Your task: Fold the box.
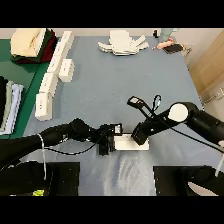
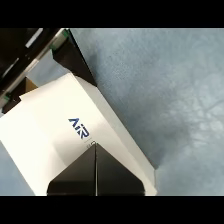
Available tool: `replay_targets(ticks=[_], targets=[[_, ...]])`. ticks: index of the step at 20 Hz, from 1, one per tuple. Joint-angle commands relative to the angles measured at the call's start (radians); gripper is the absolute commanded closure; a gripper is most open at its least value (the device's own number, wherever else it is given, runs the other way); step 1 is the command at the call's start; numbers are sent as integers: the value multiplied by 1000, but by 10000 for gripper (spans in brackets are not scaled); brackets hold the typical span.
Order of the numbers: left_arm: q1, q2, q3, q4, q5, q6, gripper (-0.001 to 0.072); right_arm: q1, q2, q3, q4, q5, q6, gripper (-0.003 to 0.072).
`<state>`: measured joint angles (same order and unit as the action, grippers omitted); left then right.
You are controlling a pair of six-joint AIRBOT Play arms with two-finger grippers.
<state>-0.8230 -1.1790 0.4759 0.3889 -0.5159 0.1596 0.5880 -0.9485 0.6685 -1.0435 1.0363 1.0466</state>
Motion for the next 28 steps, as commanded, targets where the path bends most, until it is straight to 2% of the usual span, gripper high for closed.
replay_targets(ticks=[1,6,14,15,16,17,18,25,26,27,28], targets=[[0,1,1,0,1,0,192,115,94,-78,-122,-180,-1,683],[0,1,1,0,1,0,193,254,205,-198,-212,-344,0,683],[0,1,1,0,1,0,192,365,241,-246,-399,-395,-9,681],[0,1,1,0,0,0,193,374,252,-242,-405,-399,-9,643],[0,1,1,0,0,0,192,382,267,-235,-407,-397,-9,497],[0,1,1,0,0,0,193,387,283,-228,-407,-393,-18,289],[0,1,1,0,0,0,192,393,301,-225,-407,-384,-41,187],[0,1,1,0,0,0,192,399,287,-225,-423,-300,-152,179],[0,1,1,0,0,0,192,399,281,-225,-410,-298,-187,92],[0,1,1,0,1,0,192,399,274,-225,-407,-299,-220,38],[0,1,1,0,1,0,193,399,267,-225,-407,-303,-241,34]])
